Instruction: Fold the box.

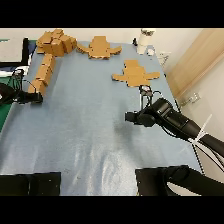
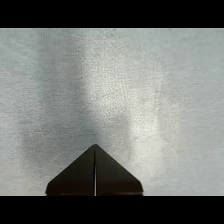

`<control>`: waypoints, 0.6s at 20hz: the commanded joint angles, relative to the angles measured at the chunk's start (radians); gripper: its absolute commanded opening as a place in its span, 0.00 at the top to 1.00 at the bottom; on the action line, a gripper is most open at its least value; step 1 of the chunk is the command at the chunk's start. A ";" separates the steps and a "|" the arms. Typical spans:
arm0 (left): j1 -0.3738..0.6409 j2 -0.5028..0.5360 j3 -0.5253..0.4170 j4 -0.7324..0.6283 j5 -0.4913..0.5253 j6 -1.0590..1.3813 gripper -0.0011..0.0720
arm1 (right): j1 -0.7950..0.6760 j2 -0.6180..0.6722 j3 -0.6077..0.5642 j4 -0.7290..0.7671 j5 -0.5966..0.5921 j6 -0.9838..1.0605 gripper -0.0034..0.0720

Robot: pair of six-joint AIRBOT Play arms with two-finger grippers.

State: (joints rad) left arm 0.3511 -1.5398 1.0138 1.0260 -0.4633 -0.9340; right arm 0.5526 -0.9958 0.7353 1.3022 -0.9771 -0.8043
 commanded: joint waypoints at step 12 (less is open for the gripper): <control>0.097 0.145 0.150 0.072 -0.603 -0.063 0.03 | 0.000 0.000 0.001 0.023 0.001 -0.004 0.95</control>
State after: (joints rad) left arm 0.4381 -1.4330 1.1183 1.1007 -0.9134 -0.9600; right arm 0.5529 -0.9958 0.7353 1.3231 -0.9768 -0.8043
